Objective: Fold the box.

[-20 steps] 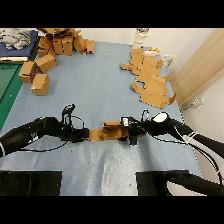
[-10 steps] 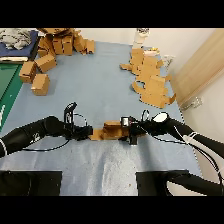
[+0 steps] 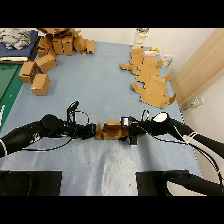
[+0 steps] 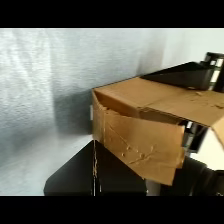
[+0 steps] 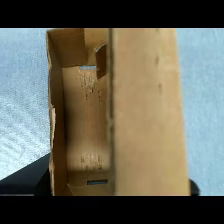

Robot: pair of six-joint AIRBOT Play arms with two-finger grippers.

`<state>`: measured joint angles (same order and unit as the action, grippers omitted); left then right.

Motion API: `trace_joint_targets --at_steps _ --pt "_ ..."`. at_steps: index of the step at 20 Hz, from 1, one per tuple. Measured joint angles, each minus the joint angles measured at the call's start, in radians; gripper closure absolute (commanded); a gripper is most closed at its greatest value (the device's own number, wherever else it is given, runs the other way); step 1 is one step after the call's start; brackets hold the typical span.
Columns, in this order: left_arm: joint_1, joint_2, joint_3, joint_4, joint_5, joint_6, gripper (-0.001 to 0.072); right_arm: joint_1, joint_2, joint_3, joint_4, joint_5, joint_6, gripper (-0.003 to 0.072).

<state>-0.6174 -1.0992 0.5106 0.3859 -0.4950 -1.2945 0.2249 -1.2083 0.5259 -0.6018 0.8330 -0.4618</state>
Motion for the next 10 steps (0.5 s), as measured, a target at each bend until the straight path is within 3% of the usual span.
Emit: trace_joint_targets --at_steps 9,10 --pt "0.002 -0.002 0.021 -0.144 -0.011 0.123 0.0694 0.0 0.0 0.0 0.0 0.0 0.0 0.022" --pt "0.002 -0.002 0.021 -0.148 -0.017 0.129 0.0645 0.0 0.0 0.0 0.0 0.0 0.0 0.022"
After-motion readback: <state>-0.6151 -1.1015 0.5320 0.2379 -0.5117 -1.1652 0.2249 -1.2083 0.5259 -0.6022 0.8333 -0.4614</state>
